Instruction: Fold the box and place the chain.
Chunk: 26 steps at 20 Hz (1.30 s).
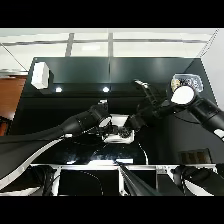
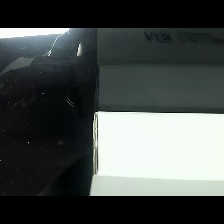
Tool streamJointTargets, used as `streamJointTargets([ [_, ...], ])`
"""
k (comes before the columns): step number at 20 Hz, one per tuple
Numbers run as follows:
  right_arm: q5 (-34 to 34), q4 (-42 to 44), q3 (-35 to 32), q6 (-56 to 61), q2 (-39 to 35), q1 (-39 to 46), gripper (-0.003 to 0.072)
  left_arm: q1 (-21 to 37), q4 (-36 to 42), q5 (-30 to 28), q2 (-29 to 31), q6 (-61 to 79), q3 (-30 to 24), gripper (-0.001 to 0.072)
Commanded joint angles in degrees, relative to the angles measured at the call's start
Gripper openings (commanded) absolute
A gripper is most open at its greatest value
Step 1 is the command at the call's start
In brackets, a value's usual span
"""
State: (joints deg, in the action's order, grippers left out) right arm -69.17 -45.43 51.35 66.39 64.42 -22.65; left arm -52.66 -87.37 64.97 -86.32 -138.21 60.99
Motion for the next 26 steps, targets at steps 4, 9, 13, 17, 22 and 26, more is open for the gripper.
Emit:
streamJointTargets([
  [4, -9.70, -7.10, -6.27, -7.67, -8.83, 17.00, 0.0518, 0.02, 0.00, 0.00, -0.02, 0.00, 0.02, 0.0028],
  [9, 14.27, -4.63, -23.08, -18.51, -12.00, 15.39, 0.0615, 0.02, 0.00, 0.07, -0.02, 0.00, 0.02, 0.0028],
  [13, 24.22, -4.50, -25.35, -40.85, -11.74, 7.37, 0.0710, 0.02, 0.00, 0.13, -0.02, 0.00, 0.02, 0.0027],
  [17, 26.01, -3.96, -25.35, -54.80, -7.91, 2.16, 0.0710, 0.02, -0.02, 0.07, -0.02, 0.00, 0.02, 0.0027],
  [22, 26.82, -1.75, -25.35, -57.46, -4.37, 1.84, 0.0709, 0.02, -0.02, 0.04, -0.02, 0.00, 0.02, 0.0027],
  [26, 28.39, 2.62, -25.35, -61.57, -2.49, 1.84, 0.0702, 0.02, -0.02, 0.04, -0.02, 0.00, 0.02, 0.0027],
])
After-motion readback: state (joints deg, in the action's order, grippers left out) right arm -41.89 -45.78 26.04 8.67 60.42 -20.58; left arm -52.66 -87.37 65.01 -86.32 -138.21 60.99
